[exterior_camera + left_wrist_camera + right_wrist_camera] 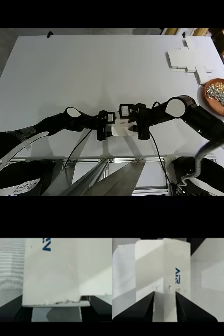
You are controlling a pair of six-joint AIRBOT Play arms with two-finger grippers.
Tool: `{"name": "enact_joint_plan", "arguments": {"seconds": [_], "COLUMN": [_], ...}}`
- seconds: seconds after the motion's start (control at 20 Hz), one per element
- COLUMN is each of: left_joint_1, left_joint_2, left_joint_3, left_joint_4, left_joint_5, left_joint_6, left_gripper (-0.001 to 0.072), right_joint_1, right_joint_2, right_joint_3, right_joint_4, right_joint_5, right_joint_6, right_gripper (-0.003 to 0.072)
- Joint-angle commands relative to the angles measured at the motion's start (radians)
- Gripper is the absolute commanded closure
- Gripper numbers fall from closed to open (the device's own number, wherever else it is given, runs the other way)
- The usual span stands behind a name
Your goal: Fold the box and place the chain.
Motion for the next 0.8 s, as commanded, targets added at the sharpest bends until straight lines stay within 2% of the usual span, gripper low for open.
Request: {"name": "enact_joint_plan", "arguments": {"seconds": [0.0,0.35,0.45,0.55,0.6,0.75], "left_joint_1": [0.000,0.000,0.000,0.000,0.000,0.000], "left_joint_2": [0.000,0.000,0.000,0.000,0.000,0.000], "left_joint_3": [0.000,0.000,0.000,0.000,0.000,0.000], "left_joint_4": [0.000,0.000,0.000,0.000,0.000,0.000], "left_joint_5": [0.000,0.000,0.000,0.000,0.000,0.000], "left_joint_6": [0.000,0.000,0.000,0.000,0.000,0.000], "left_gripper": [0.0456,0.0456,0.0456,0.0456,0.0456,0.0456], "right_joint_1": [0.053,0.067,0.067,0.067,0.067,0.067], "right_joint_2": [-0.001,-0.055,-0.055,-0.047,-0.039,-0.026], "right_joint_3": [-0.001,-0.001,0.000,0.000,0.000,0.000], "right_joint_4": [-0.002,-0.004,-0.009,-0.028,-0.042,-0.060], "right_joint_5": [-0.065,-0.085,-0.089,-0.092,-0.093,-0.095], "right_joint_6": [-0.007,-0.006,-0.006,-0.004,-0.003,-0.003], "right_gripper": [0.0391,0.0398,0.0463,0.0475,0.0529,0.0545]}}
